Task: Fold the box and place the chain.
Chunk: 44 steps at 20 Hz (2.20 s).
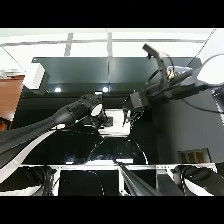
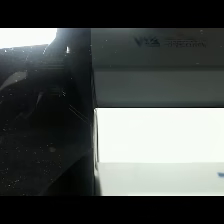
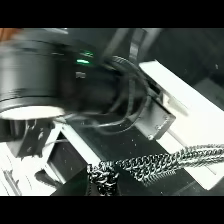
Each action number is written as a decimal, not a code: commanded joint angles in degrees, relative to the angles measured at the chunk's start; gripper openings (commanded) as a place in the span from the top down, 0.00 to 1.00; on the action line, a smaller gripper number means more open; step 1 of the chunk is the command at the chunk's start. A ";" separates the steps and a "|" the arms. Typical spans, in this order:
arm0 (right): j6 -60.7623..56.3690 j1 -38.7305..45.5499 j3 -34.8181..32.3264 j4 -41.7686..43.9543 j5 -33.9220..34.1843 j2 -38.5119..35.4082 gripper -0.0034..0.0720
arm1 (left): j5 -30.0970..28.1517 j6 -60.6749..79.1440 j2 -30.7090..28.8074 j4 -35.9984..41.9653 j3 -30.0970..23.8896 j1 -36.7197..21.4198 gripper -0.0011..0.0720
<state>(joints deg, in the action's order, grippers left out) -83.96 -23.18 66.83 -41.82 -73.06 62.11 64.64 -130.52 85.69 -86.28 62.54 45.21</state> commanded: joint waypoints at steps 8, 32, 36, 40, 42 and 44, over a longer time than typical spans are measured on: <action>-0.04 -0.42 -13.05 1.07 12.61 0.11 0.45 | -0.07 0.00 0.04 -0.02 0.02 0.00 0.95; -16.00 28.50 6.49 -23.02 32.76 36.48 0.83 | 0.02 0.00 0.04 0.00 0.02 0.02 0.95; -12.33 29.38 6.56 -23.56 25.35 33.75 0.93 | -0.04 0.00 0.04 0.00 0.02 0.02 0.95; -2.29 29.11 6.56 -23.82 17.97 19.43 0.93 | -0.02 0.00 0.04 0.00 0.02 0.02 0.95; 0.02 28.41 6.56 -23.76 12.94 10.34 0.93 | -0.04 0.02 0.04 0.00 0.02 0.02 0.95; 0.31 27.23 6.56 -23.69 8.81 1.77 0.93 | -0.04 0.00 0.04 0.00 0.02 0.00 0.95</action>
<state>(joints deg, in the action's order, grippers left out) -87.02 5.13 73.34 -65.56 -56.90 74.76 64.62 -130.52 85.69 -86.28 62.54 45.21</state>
